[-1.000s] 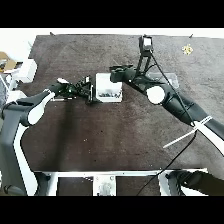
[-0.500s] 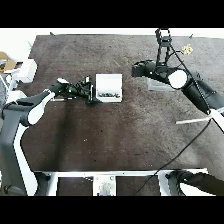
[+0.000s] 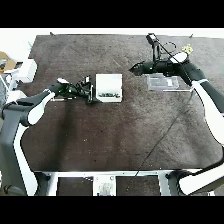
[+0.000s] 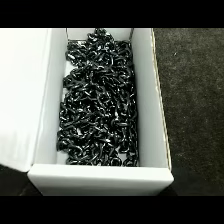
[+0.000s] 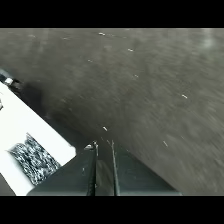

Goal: Fold the box and place the chain.

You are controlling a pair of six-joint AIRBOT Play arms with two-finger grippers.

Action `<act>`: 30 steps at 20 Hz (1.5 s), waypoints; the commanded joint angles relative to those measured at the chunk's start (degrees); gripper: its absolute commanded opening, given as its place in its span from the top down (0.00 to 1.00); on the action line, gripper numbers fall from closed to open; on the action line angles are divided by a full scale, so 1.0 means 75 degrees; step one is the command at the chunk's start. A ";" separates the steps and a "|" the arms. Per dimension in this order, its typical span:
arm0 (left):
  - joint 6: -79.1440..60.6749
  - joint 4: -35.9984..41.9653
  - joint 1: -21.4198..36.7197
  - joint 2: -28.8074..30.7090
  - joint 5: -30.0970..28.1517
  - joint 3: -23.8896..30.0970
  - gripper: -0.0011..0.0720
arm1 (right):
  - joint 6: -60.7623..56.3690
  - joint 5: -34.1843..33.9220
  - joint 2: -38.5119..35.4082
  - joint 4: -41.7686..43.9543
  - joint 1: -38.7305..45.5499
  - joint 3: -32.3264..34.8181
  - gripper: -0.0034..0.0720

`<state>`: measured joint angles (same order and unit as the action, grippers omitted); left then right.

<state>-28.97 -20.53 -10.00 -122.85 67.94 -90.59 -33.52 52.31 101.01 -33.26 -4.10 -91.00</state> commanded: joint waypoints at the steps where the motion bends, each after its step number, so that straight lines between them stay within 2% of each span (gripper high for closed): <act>1: 0.0000 -0.0003 0.0006 0.0006 0.0000 -0.0009 0.59 | 0.1172 0.1413 0.1268 0.1696 0.0399 -0.0994 0.79; 3: 0.0000 0.0000 0.0006 0.0006 0.0000 -0.0009 0.59 | 0.1451 0.1766 0.1679 0.1728 0.0329 -0.1303 0.79; 7: 0.0000 0.0000 0.0006 0.0006 -0.0003 -0.0009 0.59 | 0.2535 0.1784 0.1833 0.1781 0.0117 -0.1335 0.78; 10: 0.0000 0.0000 0.0006 0.0006 0.0000 -0.0009 0.59 | 0.3439 0.2463 0.1833 0.1836 0.0061 -0.1338 0.78; 11: 0.0003 -0.0003 0.0009 0.0006 -0.0003 -0.0009 0.59 | 0.3826 0.2602 0.1833 0.1836 0.0055 -0.1338 0.53; 12: 0.0000 0.0000 0.0006 0.0006 0.0000 -0.0009 0.59 | 0.4135 0.2687 0.1830 0.1833 0.0055 -0.1338 0.44; 16: 0.0000 -0.0003 0.0009 0.0006 -0.0003 -0.0009 0.59 | 0.4561 0.3101 0.1606 0.1813 0.0052 -0.1335 0.46; 17: 0.0000 0.0000 0.0009 0.0006 -0.0003 -0.0009 0.59 | 0.4567 0.3179 0.1501 0.1655 0.0052 -0.1335 0.55; 20: 0.0000 0.0000 0.0006 0.0006 0.0000 -0.0009 0.59 | 0.4564 0.2716 0.1116 0.0466 -0.0102 -0.1163 0.56; 22: 0.0000 -0.0003 0.0006 0.0006 -0.0003 -0.0009 0.59 | 0.5050 0.2017 0.0883 0.0493 -0.0265 -0.0647 0.56; 25: 0.0000 -0.0003 0.0009 0.0006 0.0000 -0.0009 0.59 | 0.5470 0.2022 0.0848 0.0889 -0.0428 -0.0032 0.57; 26: 0.0000 0.0000 0.0006 0.0006 0.0000 -0.0009 0.59 | 0.5761 0.2052 0.0766 0.0924 -0.0466 0.0236 0.69; 30: 0.0000 0.0000 0.0006 0.0006 0.0000 -0.0009 0.59 | 0.6752 0.1268 -0.0093 0.1288 -0.0656 0.1533 0.67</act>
<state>-28.97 -20.53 -10.00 -122.85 67.94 -90.59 11.18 65.98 103.98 -25.80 -8.05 -85.52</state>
